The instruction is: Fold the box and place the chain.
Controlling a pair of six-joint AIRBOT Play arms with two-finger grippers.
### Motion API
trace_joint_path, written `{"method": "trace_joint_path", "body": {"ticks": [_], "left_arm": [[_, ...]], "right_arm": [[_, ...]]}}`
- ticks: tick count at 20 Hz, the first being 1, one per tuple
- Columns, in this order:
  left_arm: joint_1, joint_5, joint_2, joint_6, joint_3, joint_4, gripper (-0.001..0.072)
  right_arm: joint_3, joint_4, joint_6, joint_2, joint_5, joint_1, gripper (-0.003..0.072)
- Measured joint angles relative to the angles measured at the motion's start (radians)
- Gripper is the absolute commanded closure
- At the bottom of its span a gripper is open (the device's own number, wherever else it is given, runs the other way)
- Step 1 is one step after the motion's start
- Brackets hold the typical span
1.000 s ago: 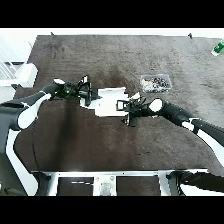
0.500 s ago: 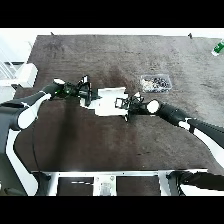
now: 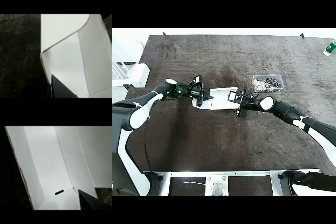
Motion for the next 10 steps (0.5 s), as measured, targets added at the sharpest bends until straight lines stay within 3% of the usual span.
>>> {"method": "trace_joint_path", "body": {"ticks": [10], "left_arm": [[0.0, -0.013, -0.001, -0.001, 0.0, 0.001, 0.0688]], "right_arm": [[0.069, 0.045, -0.013, -0.028, 0.08, -0.057, -0.0006]]}}
